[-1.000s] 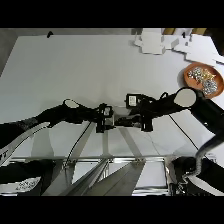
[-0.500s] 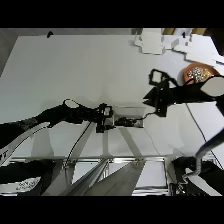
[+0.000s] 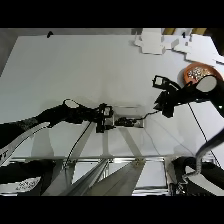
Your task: Fold the box and place the chain.
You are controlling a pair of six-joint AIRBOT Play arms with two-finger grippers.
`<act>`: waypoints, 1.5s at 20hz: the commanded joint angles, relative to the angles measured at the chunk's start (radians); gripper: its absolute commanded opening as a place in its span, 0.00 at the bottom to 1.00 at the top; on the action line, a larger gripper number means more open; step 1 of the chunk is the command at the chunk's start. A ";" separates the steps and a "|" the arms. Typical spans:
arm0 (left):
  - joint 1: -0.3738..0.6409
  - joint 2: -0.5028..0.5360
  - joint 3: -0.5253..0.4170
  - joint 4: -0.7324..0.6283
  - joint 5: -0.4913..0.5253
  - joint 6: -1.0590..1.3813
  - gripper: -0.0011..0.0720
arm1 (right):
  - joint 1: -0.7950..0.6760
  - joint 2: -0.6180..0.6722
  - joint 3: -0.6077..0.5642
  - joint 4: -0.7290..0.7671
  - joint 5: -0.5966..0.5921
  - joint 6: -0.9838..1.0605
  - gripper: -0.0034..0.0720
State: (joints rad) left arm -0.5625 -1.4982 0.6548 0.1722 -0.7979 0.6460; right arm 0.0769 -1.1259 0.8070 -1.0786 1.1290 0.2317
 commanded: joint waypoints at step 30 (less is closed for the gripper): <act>0.000 0.000 -0.001 0.000 0.000 0.000 0.20 | 0.056 -0.203 -0.004 -0.204 -0.069 -0.046 0.07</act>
